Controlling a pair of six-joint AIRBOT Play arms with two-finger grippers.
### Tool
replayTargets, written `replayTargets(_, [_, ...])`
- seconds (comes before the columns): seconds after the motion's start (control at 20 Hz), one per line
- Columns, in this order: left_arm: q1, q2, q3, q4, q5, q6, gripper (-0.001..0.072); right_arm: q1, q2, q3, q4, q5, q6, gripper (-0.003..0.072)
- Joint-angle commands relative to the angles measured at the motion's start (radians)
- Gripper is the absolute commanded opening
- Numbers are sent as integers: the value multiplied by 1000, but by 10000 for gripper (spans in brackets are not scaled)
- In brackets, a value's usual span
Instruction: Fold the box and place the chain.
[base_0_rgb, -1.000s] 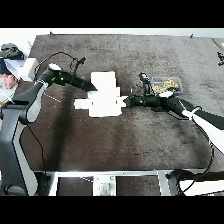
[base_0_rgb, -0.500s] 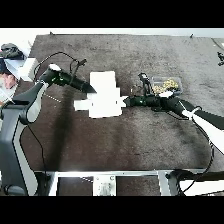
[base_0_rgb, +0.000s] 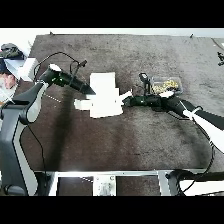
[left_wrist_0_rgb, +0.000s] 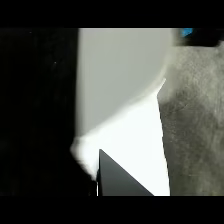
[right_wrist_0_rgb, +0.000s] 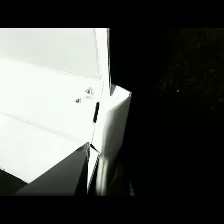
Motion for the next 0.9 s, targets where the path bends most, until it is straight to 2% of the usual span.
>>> replayTargets(0.0, [0,0,0,-2,-10,157,15,-64,40,1,-36,44,5,249])
replayTargets(0.25, [-1,0,0,-2,-10,449,14,-237,159,1,-36,98,9,249])
replayTargets(0.55, [-1,19,-6,-14,54,584,10,-236,172,-1,-37,105,8,248])
replayTargets(0.75, [-5,101,-136,-39,180,708,10,-209,167,-1,-51,63,8,249])
replayTargets(0.85, [-8,104,-181,-40,218,726,10,-208,159,-2,-53,72,8,249])
